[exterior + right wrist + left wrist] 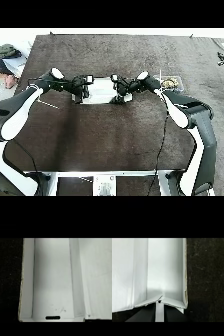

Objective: Fold the box and place the chain.

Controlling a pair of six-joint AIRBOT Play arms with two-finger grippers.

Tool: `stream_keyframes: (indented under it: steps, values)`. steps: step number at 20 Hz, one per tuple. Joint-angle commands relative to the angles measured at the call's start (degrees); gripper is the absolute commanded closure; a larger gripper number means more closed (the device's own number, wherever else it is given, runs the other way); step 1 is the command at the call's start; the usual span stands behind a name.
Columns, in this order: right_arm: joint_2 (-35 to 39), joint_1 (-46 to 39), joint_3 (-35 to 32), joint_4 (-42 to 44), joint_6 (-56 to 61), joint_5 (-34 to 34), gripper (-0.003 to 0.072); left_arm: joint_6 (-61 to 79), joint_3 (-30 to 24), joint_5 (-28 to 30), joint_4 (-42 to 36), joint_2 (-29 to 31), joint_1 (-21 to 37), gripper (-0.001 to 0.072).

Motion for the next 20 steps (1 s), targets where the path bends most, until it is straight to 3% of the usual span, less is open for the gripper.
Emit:
stream_keyframes:
  steps: [1,6,7,8,11,12,13,14,18,20]
  values:
    - [0.02,-0.02,0.0,0.02,0.02,0.0,0.03,0.35,0.0,-0.28,-1.53,-1.07,0.0,0.0595]
    - [0.02,-0.02,0.0,0.02,0.02,0.0,0.03,3.26,0.0,-0.15,-7.26,-1.4,0.0,0.0593]
    - [0.02,-0.02,0.0,0.02,0.02,0.0,0.03,3.23,0.0,-0.2,-7.19,-1.4,0.07,0.0554]
    - [0.02,-0.02,0.0,0.02,0.02,0.0,0.03,3.17,0.0,-0.17,-6.99,-1.4,0.07,0.044]
    - [0.02,-0.02,0.0,0.02,0.02,0.0,0.0299,3.17,0.0,-0.17,-6.69,-1.4,0.07,0.041]
    - [0.02,-0.02,0.0,0.02,0.02,0.0,0.03,3.21,0.0,-0.13,-6.6,-1.4,0.07,0.0258]
    - [0.02,-0.02,0.0,0.02,0.02,0.0,0.0299,2.78,0.0,0.15,-6.62,-1.4,0.07,0.0032]
    - [0.02,-0.02,0.0,0.02,0.02,0.0,0.0299,1.88,0.0,0.76,-6.64,-1.4,0.07,-0.001]
    - [0.02,-0.02,0.0,0.02,0.02,0.0,0.03,1.22,0.0,1.14,-6.45,-1.4,0.07,0.0018]
    - [0.02,-0.02,0.0,0.02,0.02,0.0,0.0299,1.07,0.0,0.9,-3.52,-1.4,0.2,0.0348]
